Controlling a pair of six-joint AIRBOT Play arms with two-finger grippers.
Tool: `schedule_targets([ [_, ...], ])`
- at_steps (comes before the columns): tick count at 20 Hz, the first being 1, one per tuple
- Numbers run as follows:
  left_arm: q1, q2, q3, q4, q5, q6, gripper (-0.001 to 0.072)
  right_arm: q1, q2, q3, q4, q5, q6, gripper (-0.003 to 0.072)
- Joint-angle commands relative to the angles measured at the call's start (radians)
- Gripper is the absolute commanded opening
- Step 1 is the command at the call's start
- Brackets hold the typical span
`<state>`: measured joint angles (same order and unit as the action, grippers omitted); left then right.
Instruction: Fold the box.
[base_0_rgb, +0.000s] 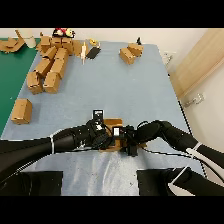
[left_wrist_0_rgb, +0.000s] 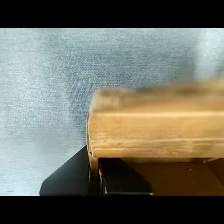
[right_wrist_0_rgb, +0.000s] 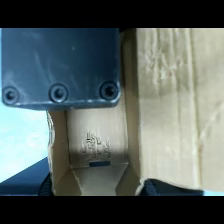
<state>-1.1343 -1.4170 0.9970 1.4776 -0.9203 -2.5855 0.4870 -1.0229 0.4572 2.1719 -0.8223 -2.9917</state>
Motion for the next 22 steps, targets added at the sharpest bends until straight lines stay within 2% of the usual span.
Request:
schedule_targets([
  [1, -0.001, 0.0, 0.001, -0.02, 0.021, 0.005, 0.0033, 0.001, 0.0, 0.0, 0.005, -0.002, -0.001, 0.0534],
  [2, -0.001, 0.0, 0.001, -0.02, 0.019, 0.01, 0.0048, 0.001, 0.0, 0.0, 0.005, -0.002, -0.001, 0.0535],
  [4, -0.001, 0.0, 0.001, -0.024, 0.017, 0.031, 0.0528, 0.001, 0.0, 0.0, 0.005, -0.002, -0.001, 0.0535],
  [5, 0.0, 0.0, 0.001, -0.024, 0.004, 0.031, 0.0562, 0.001, 0.0, 0.0, 0.005, -0.002, -0.001, 0.0534],
  [10, 0.002, 0.001, 0.001, -0.023, -0.111, 0.064, 0.0563, 0.001, 0.0, 0.0, 0.005, -0.002, -0.001, 0.0534],
  [16, 0.003, 0.046, 0.001, -0.018, -0.109, 0.1, 0.0563, 0.001, 0.0, 0.0, 0.005, -0.002, -0.001, 0.0535],
  [22, 0.05, 0.067, 0.001, -0.019, -0.12, 0.108, 0.0562, 0.001, 0.0, 0.0, 0.005, -0.002, -0.001, 0.0534],
])
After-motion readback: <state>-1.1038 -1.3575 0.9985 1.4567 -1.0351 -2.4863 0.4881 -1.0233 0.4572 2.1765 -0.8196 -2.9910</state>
